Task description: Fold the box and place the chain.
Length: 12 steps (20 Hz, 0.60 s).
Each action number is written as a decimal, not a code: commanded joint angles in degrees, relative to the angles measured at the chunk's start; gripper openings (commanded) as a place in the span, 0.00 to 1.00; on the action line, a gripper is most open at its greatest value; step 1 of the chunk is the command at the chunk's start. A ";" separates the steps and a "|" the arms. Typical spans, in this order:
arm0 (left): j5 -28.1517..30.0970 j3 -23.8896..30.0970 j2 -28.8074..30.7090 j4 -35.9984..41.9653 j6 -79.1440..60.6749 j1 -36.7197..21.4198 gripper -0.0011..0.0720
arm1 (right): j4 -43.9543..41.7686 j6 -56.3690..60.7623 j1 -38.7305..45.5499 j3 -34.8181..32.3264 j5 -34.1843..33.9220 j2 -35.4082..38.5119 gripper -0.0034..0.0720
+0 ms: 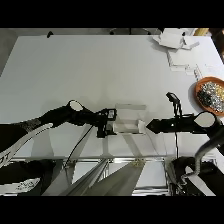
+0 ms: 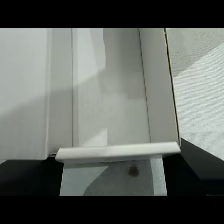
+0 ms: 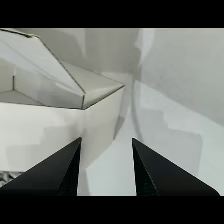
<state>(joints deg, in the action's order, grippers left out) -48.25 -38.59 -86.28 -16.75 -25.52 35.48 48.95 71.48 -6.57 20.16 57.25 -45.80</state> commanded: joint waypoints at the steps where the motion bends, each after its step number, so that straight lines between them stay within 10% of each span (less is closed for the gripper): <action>1: 0.02 0.00 0.00 0.00 -0.02 -0.04 0.22 | -1.20 0.04 -4.17 0.02 -2.23 0.20 0.53; 12: 0.00 0.00 0.00 0.00 0.00 -0.04 0.22 | 3.98 10.47 -9.46 2.29 -5.75 -2.82 0.52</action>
